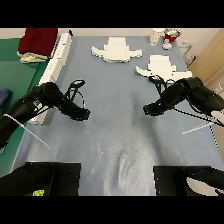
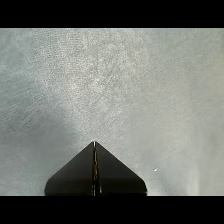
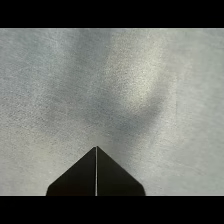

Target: Fold the box.

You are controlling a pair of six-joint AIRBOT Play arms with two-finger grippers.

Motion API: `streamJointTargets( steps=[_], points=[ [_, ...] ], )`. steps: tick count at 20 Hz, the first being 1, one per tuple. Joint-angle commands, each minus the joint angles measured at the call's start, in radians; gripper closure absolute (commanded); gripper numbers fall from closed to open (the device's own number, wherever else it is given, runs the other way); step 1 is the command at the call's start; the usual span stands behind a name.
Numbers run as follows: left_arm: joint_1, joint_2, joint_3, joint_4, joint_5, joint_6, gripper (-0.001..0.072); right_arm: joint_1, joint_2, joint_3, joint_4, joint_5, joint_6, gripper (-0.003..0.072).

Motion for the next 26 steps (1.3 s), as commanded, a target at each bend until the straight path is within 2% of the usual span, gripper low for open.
streamJointTargets(
  steps=[1, 14, 16, 19, 20, 21, 22, 26],
  points=[
    [0.000, 0.001, 0.000, 0.000, -0.004, -0.004, 0.0698, 0.000, -0.001, 0.001, 0.000, 0.000, 0.000, 0.0680],
    [0.000, 0.001, 0.000, 0.000, -0.004, -0.004, 0.0698, 0.000, -0.001, 0.001, 0.001, 0.001, 0.000, 0.0680],
    [0.000, 0.001, 0.000, 0.000, -0.004, -0.004, 0.0698, 0.000, -0.001, 0.001, 0.048, 0.005, 0.001, 0.0681],
    [0.000, 0.001, 0.000, 0.000, -0.004, -0.004, 0.0698, -0.001, -0.009, 0.003, 0.119, 0.083, 0.008, 0.0672],
    [0.000, 0.001, 0.000, 0.000, -0.004, -0.004, 0.0698, -0.010, -0.021, 0.023, 0.073, 0.122, 0.040, 0.0604],
    [0.000, 0.001, 0.000, 0.000, -0.004, -0.004, 0.0698, -0.040, -0.048, 0.072, 0.000, 0.130, 0.108, 0.0436],
    [0.000, 0.001, 0.000, 0.000, -0.004, -0.004, 0.0698, -0.099, -0.093, 0.152, -0.063, 0.108, 0.158, 0.0301],
    [0.000, 0.001, 0.000, 0.000, -0.004, -0.004, 0.0698, -0.421, -0.340, 0.543, -0.097, 0.045, 0.158, 0.0299]
  ],
)
